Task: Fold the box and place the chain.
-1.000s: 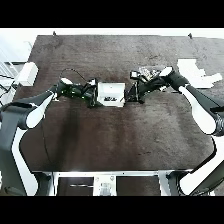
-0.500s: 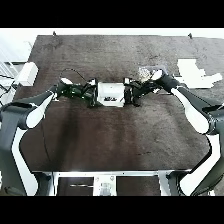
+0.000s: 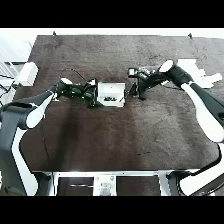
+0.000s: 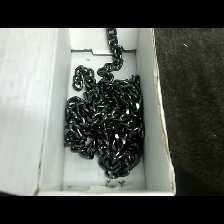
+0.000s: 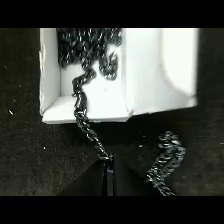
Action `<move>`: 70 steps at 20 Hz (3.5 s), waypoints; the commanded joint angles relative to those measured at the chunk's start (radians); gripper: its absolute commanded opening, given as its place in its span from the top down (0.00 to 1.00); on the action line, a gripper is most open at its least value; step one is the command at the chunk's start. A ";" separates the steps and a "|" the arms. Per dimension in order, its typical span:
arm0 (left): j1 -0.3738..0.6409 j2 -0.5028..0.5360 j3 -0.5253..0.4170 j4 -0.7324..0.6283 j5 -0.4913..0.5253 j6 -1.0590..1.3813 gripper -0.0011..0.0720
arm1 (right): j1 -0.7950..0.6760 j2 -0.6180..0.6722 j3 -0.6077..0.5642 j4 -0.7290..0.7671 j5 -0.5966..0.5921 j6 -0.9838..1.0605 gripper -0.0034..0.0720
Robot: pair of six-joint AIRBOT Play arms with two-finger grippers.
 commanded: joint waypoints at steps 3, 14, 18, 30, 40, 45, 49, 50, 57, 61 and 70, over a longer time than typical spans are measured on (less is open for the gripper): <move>0.000 0.000 0.000 0.000 0.000 0.000 0.24 | 0.024 0.241 0.014 0.021 0.011 0.066 0.94; 0.000 0.000 0.000 0.000 -0.001 0.000 0.24 | 0.212 0.338 0.175 0.021 -0.105 0.243 0.94; 0.000 0.000 0.000 0.000 -0.001 0.000 0.24 | 0.247 0.312 0.173 0.023 -0.113 0.286 0.94; 0.000 0.000 0.000 0.000 -0.002 0.000 0.24 | 0.225 -0.006 0.057 -0.091 -0.131 0.378 0.32; 0.000 0.000 0.000 0.000 -0.001 0.000 0.24 | 0.030 0.087 0.041 -0.091 -0.047 0.329 0.22; 0.000 0.000 0.000 0.000 -0.001 0.000 0.24 | -0.011 -0.034 0.040 -0.097 -0.087 0.137 0.22; 0.000 0.000 0.000 0.000 -0.001 0.000 0.24 | -0.011 -0.132 0.059 -0.098 -0.121 0.054 0.22; 0.000 0.000 0.000 0.000 -0.001 0.000 0.24 | -0.011 -0.150 0.071 -0.098 -0.121 0.054 0.22; 0.000 0.000 0.000 0.000 0.000 0.000 0.24 | -0.010 -0.227 0.109 -0.086 -0.121 0.050 0.22; 0.000 0.000 0.000 0.000 0.000 0.000 0.24 | -0.007 -0.246 0.110 -0.069 -0.108 0.047 0.69; 0.000 0.000 0.000 0.000 -0.001 0.000 0.24 | -0.018 -0.019 0.131 -0.068 0.031 0.116 0.94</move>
